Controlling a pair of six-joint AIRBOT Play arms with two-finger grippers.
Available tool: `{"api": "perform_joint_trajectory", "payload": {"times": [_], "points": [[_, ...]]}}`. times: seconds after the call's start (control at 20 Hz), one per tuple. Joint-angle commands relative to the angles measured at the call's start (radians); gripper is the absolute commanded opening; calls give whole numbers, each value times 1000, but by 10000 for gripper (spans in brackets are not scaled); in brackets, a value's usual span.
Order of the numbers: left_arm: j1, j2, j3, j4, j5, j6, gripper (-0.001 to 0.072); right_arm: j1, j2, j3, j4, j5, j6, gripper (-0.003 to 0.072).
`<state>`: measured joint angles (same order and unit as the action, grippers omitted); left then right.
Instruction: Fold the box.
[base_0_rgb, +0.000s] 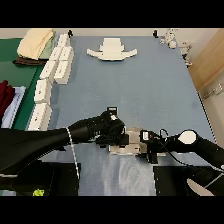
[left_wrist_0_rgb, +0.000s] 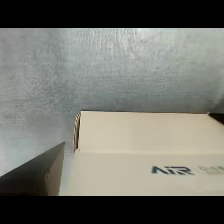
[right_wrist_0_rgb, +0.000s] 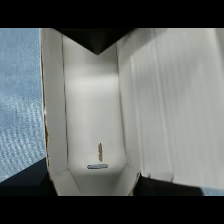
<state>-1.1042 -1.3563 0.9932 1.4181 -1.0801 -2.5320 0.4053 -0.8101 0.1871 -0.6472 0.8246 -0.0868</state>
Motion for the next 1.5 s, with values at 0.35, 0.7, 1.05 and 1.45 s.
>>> {"api": "perform_joint_trajectory", "payload": {"times": [0.35,0.7,1.05,1.45], "points": [[1,243,45,91,-266,98,210,0,0,1,0,0,-1,570],[2,358,43,291,-304,322,13,0,0,1,0,0,-1,570],[175,508,-131,85,-86,969,11,0,0,1,0,0,-1,570],[605,706,-582,-660,218,2134,694,0,0,1,0,0,-1,570]]}}
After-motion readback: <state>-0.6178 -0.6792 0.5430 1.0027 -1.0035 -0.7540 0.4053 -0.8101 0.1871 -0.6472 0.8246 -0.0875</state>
